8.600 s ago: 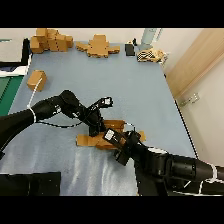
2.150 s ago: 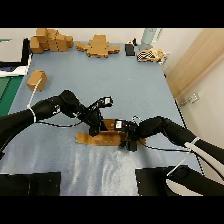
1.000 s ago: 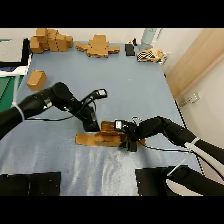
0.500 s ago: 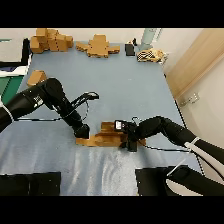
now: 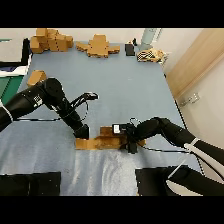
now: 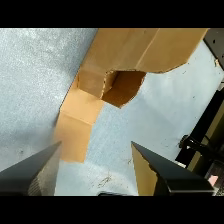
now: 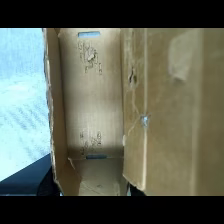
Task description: Fold the box.
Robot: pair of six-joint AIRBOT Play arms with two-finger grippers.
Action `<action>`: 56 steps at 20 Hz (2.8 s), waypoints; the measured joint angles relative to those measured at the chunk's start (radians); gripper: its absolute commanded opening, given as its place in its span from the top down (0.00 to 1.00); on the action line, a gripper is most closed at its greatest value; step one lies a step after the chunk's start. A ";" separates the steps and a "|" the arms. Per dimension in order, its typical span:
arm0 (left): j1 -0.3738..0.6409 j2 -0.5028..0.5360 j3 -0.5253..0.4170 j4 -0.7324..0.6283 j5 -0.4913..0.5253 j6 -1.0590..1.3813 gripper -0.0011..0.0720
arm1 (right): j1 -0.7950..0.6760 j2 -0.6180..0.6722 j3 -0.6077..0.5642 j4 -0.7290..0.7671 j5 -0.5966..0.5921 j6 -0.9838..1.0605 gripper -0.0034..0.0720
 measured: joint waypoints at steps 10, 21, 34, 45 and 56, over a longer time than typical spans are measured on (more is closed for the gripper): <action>-0.138 0.000 -0.152 -0.338 0.033 -0.118 0.97 | 0.007 0.000 -0.001 -0.011 -0.009 -0.001 0.30; -0.194 -0.046 -0.203 -0.663 0.691 -0.152 0.97 | 0.007 0.000 -0.001 -0.011 -0.010 0.000 0.30; -0.195 -0.172 -0.201 -0.580 0.716 -0.240 0.97 | 0.009 0.000 -0.002 -0.013 -0.021 -0.005 0.30; -0.087 -0.029 -0.211 -0.551 0.606 -0.077 0.97 | 0.008 0.000 -0.002 -0.012 -0.014 -0.001 0.30; -0.003 0.282 -0.251 -0.212 0.354 0.374 0.97 | 0.009 0.000 -0.002 -0.012 -0.012 -0.001 0.30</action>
